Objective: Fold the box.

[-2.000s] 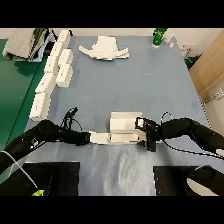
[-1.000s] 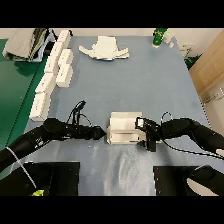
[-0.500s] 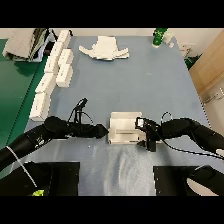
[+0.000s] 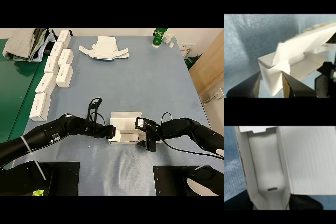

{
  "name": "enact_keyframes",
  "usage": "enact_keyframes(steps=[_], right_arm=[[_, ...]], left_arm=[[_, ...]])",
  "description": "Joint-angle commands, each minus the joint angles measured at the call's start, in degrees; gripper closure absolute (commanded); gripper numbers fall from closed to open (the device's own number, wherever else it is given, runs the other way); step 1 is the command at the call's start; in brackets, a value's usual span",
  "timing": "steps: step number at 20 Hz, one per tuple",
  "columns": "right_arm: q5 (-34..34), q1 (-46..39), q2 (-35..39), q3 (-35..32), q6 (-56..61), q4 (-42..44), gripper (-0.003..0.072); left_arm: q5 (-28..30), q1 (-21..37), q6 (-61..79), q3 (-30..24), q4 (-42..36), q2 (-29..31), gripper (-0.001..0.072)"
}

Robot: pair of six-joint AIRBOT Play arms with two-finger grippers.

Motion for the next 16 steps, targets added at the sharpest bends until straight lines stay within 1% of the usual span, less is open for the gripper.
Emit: enact_keyframes(steps=[1, 4, 6, 13, 16], right_arm=[[0.0, 0.0, 0.0, 0.0, 0.0, 0.0, 0.0176], [0.0, 0.0, 0.0, 0.0, 0.0, 0.0, 0.0176], [0.0, 0.0, 0.0, 0.0, 0.0, 0.0, 0.0176], [0.0, 0.0, 0.0, 0.0, 0.0, 0.0, 0.0176], [0.0, 0.0, 0.0, 0.0, 0.0, 0.0, 0.0176]], left_arm=[[-5.4, -5.3, -18.8, 7.1, 15.5, -5.6, 0.0307], [-14.4, -9.1, -29.7, 13.2, 25.2, -9.9, 0.0307], [-18.9, -10.7, -33.5, 16.6, 27.9, -12.6, 0.0307], [-29.8, -13.7, -36.6, 26.4, 30.6, -23.2, 0.0308], [-31.5, -13.9, -36.5, 29.2, 30.8, -26.4, 0.0309]])
